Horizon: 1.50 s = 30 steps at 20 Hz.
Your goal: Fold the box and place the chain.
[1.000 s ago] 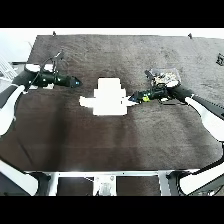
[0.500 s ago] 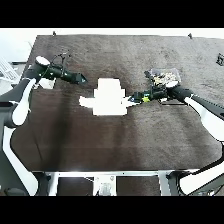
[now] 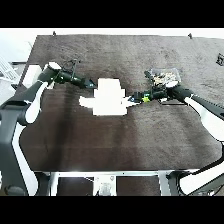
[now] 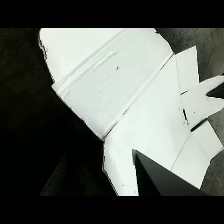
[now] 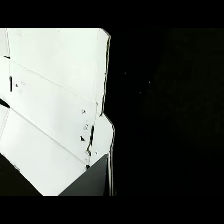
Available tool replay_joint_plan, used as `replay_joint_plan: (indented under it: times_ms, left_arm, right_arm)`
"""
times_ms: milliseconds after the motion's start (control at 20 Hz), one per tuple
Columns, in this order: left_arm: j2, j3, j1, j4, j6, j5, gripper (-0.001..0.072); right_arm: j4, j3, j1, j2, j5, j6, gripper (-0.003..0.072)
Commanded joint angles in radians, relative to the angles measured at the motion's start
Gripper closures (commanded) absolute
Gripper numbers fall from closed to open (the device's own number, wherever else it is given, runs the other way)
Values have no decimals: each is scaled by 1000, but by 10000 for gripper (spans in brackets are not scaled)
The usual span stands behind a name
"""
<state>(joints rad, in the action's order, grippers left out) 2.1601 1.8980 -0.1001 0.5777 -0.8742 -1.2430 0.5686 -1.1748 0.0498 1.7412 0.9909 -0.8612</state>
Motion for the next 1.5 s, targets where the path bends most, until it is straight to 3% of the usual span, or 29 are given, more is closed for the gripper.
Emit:
replay_joint_plan:
  times_ms: [0, 200, 400, 600, 1000, 1100, 1200, 1450]
  left_arm:
    - [32, 19, -18, -3, -27, 13, 221]
    - [36, 19, -18, -14, -24, 10, 221]
    - [59, 19, -18, -47, -6, -57, 220]
    - [82, 19, -18, -164, 71, -80, 221]
    - [116, 19, -18, -183, 72, -111, 223]
    - [120, 19, -18, -198, 90, -112, 236]
    - [124, 19, -18, -208, 97, -113, 299]
    - [135, 19, -39, -226, 136, -131, 301]
  right_arm:
    - [-3, 0, 1, 0, 0, 8, 678]
    - [-3, 0, 1, 0, 0, 9, 679]
    - [-3, 0, 1, 0, 0, 9, 678]
    - [-3, 0, 1, 0, 0, 9, 678]
    - [-3, 0, 1, 0, 0, 9, 678]
    - [-3, 0, 1, 0, 0, 9, 678]
    - [-3, 0, 1, 0, 0, 9, 678]
    - [-3, 0, 1, 0, 0, 9, 678]
